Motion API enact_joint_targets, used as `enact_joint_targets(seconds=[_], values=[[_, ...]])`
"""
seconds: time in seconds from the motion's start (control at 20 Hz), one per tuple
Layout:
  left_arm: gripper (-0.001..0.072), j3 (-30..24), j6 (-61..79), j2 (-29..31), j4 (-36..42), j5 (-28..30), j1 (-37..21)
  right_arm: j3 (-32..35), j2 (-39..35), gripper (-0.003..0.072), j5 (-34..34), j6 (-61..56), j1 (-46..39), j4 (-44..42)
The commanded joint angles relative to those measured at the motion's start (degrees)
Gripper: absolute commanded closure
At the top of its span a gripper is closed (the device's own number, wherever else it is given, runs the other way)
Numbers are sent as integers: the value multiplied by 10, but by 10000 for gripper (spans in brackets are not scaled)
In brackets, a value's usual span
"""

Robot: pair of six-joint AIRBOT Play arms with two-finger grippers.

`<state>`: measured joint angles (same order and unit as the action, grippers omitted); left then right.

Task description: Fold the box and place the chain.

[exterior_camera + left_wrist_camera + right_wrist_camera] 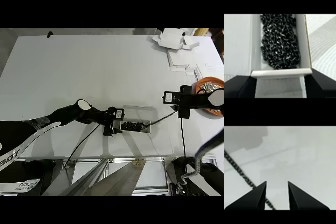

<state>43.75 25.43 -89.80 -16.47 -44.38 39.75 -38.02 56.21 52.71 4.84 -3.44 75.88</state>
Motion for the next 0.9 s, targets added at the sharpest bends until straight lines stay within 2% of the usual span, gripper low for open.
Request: enact_joint_targets(seconds=[0.0,0.25,0.5,0.65,0.7,0.75,0.85], values=[[397,0,0,0,0,0,0,-1,58,420,2,17,-11,51],[397,0,0,0,0,0,0,13,96,420,10,74,-8,54],[397,0,0,0,0,0,0,15,135,433,5,77,23,53],[397,0,0,0,0,0,0,15,142,513,11,77,26,52],[397,0,0,0,0,0,0,15,142,633,19,77,26,53],[397,0,0,0,0,0,0,15,139,668,31,77,26,54],[397,0,0,0,0,0,0,15,116,669,48,76,28,54]])
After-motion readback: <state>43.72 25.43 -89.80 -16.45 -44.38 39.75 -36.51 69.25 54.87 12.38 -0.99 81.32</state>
